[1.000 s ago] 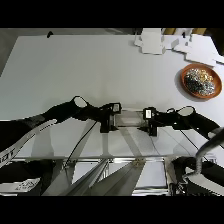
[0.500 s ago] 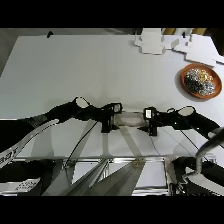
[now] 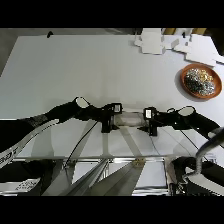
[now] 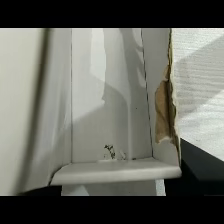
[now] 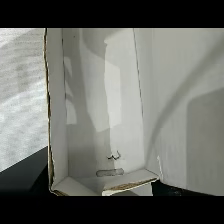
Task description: Fold the box and place the chain.
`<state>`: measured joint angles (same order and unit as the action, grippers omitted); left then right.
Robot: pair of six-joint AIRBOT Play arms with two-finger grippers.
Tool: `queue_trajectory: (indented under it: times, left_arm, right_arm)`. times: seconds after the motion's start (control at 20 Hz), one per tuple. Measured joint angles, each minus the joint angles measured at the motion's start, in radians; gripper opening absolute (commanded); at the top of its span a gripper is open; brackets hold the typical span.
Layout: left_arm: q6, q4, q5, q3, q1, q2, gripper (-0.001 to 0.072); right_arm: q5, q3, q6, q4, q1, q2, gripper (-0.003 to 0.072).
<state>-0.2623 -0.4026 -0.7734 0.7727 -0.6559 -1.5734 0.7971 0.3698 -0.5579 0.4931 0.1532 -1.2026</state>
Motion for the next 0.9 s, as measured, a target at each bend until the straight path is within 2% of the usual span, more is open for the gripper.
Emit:
queue_trajectory:
  times: [0.45, 0.5, 0.55, 0.6, 0.9]
  left_arm:
    - [0.000, -0.002, -0.001, 0.000, 0.000, 0.000, 0.0211]
    - [0.000, -0.002, -0.001, 0.000, 0.000, 0.000, 0.0211]
    - [0.000, -0.002, -0.001, 0.000, 0.000, 0.000, 0.0211]
    - [-0.001, 0.000, 0.000, 0.000, -0.001, -0.001, 0.0211]
    - [0.000, 0.000, -0.001, 0.000, -0.001, -0.001, 0.0211]
  right_arm:
    - [0.014, 0.000, -0.002, -0.014, 0.000, 0.000, 0.0412]
    - [0.016, 0.000, -0.002, -0.015, 0.000, 0.000, 0.0500]
    - [0.016, 0.000, -0.001, -0.015, 0.000, 0.000, 0.0646]
    - [0.018, 0.000, 0.004, -0.019, 0.001, 0.000, 0.0705]
    - [0.058, 0.000, 0.068, 0.029, -0.033, 0.058, 0.0704]
